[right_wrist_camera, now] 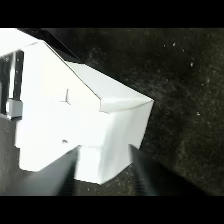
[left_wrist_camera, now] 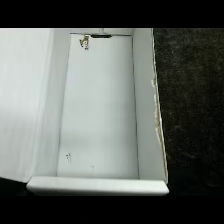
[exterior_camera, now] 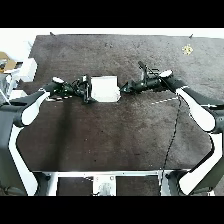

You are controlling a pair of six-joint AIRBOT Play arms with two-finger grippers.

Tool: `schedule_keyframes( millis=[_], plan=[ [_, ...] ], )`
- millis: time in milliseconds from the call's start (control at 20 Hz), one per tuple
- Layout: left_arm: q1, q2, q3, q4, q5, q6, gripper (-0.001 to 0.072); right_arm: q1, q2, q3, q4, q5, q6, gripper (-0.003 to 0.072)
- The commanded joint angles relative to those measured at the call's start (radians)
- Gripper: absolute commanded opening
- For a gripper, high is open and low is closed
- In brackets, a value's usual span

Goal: Fold the box and place the chain.

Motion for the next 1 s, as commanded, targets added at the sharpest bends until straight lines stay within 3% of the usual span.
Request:
schedule_keyframes(
  millis=[0,150,200,500,950],
  plan=[
    [0.000,0.001,0.000,0.000,0.000,0.000,0.0344,0.020,0.000,0.011,-0.010,0.014,0.024,0.0506],
    [0.000,0.001,0.000,0.000,0.000,0.000,0.0344,0.050,0.000,0.012,-0.010,-0.012,0.023,0.0500],
    [0.000,0.001,0.000,0.000,0.000,0.000,0.0344,0.060,0.000,0.012,-0.010,-0.026,0.023,0.0424],
    [0.000,0.001,0.000,0.000,0.000,0.000,0.0344,0.085,0.000,0.023,-0.106,-0.092,0.088,0.0424],
    [0.000,0.001,0.000,0.000,0.000,0.000,0.0344,0.214,-0.004,0.163,-0.577,-0.142,0.396,0.0423]
  ],
)
